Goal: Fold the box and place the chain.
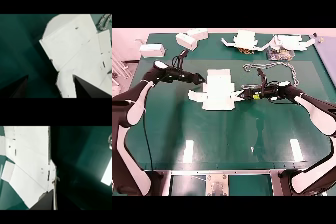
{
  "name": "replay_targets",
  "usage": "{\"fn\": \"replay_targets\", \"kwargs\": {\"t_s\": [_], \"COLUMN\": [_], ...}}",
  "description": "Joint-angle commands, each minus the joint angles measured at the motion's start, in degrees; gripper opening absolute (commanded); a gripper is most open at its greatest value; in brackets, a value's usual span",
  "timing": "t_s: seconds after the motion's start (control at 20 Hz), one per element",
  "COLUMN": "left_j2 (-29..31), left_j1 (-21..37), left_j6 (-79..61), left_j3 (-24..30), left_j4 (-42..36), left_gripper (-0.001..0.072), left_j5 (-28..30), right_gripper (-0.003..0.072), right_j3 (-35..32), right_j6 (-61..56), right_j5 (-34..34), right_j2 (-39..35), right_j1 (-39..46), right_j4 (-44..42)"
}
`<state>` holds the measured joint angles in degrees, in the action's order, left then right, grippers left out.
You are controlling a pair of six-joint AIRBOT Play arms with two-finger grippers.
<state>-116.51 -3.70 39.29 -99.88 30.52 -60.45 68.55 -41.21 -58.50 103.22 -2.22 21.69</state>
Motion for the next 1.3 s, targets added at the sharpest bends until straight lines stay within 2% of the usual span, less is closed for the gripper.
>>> {"fn": "replay_targets", "kwargs": {"t_s": [0.0, 0.25, 0.45, 0.55, 0.65, 0.7, 1.0, 1.25], "left_j2": [-3.4, -7.6, -8.6, -9.2, -9.2, -9.2, -10.6, -11.1], "left_j1": [0.0, -0.1, -0.1, -0.1, -0.1, -0.1, -0.9, -1.6], "left_j6": [-0.2, -1.8, -2.3, -2.8, -3.8, -3.8, -4.9, -5.8], "left_j3": [-3.9, -8.9, -9.0, -9.0, -9.0, -9.0, -9.0, -9.0], "left_j4": [-0.8, -4.4, -4.8, -5.7, -6.1, -7.1, -8.9, -9.1], "left_gripper": [0.0631, 0.0630, 0.0629, 0.0629, 0.0546, 0.0538, 0.0538, 0.0533], "left_j5": [-4.2, -12.2, -15.3, -15.0, -15.1, -15.1, -17.4, -16.9], "right_gripper": [0.0004, 0.0004, 0.0004, 0.0005, 0.0005, 0.0005, 0.0005, 0.0005], "right_j3": [0.1, 0.1, 0.1, 0.1, 0.1, 0.1, 0.1, 0.1], "right_j6": [0.0, 0.0, 0.1, 0.1, 0.1, 0.1, 0.0, 0.1], "right_j5": [-0.1, -0.5, -0.7, -0.7, -1.2, -1.2, -1.3, -1.4], "right_j2": [0.0, 0.0, 0.0, 0.0, 0.0, 0.0, 0.0, 0.0], "right_j1": [-0.1, -0.1, -0.1, -0.1, -0.1, -0.1, -0.1, 0.0], "right_j4": [0.0, 0.0, 0.0, 0.0, 0.0, 0.0, 0.0, 0.0]}}
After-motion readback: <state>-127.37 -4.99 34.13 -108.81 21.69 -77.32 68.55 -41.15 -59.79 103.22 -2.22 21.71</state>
